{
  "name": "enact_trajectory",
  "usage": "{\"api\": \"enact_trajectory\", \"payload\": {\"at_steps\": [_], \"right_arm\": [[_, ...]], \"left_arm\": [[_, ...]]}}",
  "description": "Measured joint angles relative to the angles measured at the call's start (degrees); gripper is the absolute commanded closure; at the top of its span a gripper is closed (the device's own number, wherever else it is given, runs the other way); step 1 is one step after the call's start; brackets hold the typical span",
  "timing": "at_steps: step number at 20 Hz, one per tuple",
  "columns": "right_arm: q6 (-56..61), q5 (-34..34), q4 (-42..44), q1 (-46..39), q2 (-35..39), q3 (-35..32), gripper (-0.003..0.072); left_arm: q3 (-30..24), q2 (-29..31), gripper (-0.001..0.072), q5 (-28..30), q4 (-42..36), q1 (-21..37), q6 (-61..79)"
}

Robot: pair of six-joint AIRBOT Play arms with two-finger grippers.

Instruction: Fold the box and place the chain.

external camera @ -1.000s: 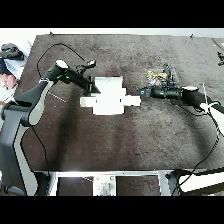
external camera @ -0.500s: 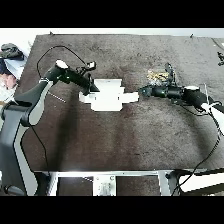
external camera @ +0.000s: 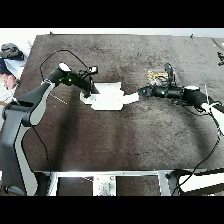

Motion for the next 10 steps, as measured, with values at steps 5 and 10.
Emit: {"api": "enact_trajectory", "payload": {"at_steps": [5,10], "right_arm": [[-9.60,4.79,0.61,0.48,0.00,0.09,0.0280],[-22.03,5.86,-1.86,4.55,0.00,0.13,-0.0032]], "left_arm": [[-0.09,-0.11,0.0699,0.17,0.20,0.00,0.07],[-0.09,-0.11,0.0698,0.17,0.31,0.00,0.07]]}}
